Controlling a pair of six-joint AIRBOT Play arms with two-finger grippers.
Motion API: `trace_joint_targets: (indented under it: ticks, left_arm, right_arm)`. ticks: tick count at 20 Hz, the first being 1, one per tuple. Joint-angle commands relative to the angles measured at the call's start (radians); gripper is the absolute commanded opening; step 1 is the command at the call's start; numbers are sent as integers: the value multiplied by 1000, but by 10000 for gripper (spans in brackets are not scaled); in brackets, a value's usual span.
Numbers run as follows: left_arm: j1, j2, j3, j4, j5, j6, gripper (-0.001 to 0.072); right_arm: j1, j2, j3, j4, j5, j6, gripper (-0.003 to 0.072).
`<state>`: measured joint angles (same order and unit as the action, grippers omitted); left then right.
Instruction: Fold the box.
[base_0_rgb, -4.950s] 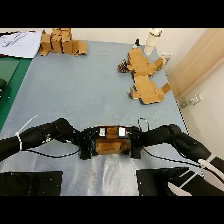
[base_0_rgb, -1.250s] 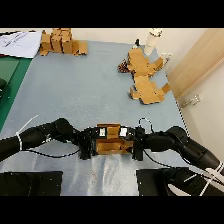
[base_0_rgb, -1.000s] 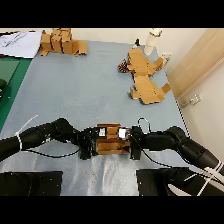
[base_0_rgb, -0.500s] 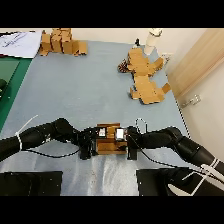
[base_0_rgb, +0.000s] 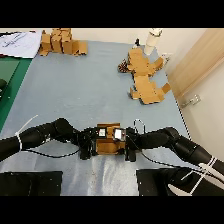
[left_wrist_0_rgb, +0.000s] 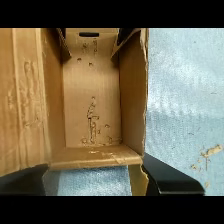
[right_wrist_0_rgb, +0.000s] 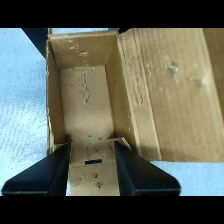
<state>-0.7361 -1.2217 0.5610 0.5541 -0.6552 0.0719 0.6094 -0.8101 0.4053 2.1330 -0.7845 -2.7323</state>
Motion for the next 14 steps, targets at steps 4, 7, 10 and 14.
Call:
trace_joint_targets:
  ticks: [4,7,10,14]
  left_arm:
    - [1,0,1,-1,0,-1,464]
    - [1,0,1,-1,0,-1,464]
    - [1,0,1,-1,0,-1,464]
    - [1,0,1,-1,0,-1,464]
  right_arm:
    - [1,64,34,-169,-66,261,448]
    - [1,159,84,-389,-197,620,433]
    - [1,256,121,-602,-332,1020,265]
    - [-43,298,119,-781,-451,1404,40]
